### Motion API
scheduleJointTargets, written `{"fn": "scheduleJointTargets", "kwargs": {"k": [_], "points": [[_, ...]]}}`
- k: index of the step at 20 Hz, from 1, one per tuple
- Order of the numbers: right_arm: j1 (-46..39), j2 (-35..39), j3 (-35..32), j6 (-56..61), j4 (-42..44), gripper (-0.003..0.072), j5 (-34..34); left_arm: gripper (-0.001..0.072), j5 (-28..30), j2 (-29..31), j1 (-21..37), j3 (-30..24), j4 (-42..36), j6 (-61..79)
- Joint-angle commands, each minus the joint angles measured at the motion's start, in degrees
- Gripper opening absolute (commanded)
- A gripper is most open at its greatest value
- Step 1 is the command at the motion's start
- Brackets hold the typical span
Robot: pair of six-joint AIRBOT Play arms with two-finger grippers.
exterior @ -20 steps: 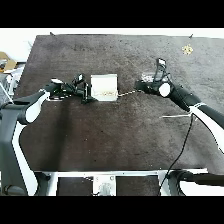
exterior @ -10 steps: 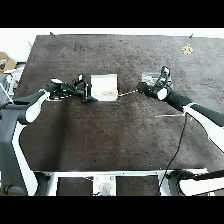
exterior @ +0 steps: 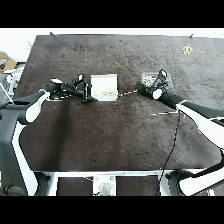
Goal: Fold the box and place the chain.
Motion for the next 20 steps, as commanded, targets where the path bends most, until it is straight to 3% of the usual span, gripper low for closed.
{"fn": "scheduleJointTargets", "kwargs": {"k": [1,5,9,14,17,20], "points": [[1.7,4.8,0.2,-3.7,0.3,0.0002,1.3,0.0281,0.0,0.0,0.0,0.0,0.0,0.0],[6.1,18.8,0.2,-9.7,0.1,0.0001,0.1,0.0282,0.0,0.0,0.0,0.0,0.0,0.0],[13.0,28.1,1.5,-10.5,-2.4,0.0001,-6.8,0.0282,0.0,0.0,0.0,0.0,0.0,0.0],[22.5,25.6,12.0,-10.5,-8.6,0.0001,-9.3,0.0282,0.0,0.0,0.0,0.0,0.0,0.0],[25.6,20.9,14.4,-10.1,-8.5,0.0001,-9.0,0.0281,0.0,0.0,0.0,0.0,0.0,0.0],[26.7,15.5,14.0,-6.7,-8.3,0.0001,-2.0,0.0282,0.0,0.0,0.0,0.0,0.0,0.0]]}}
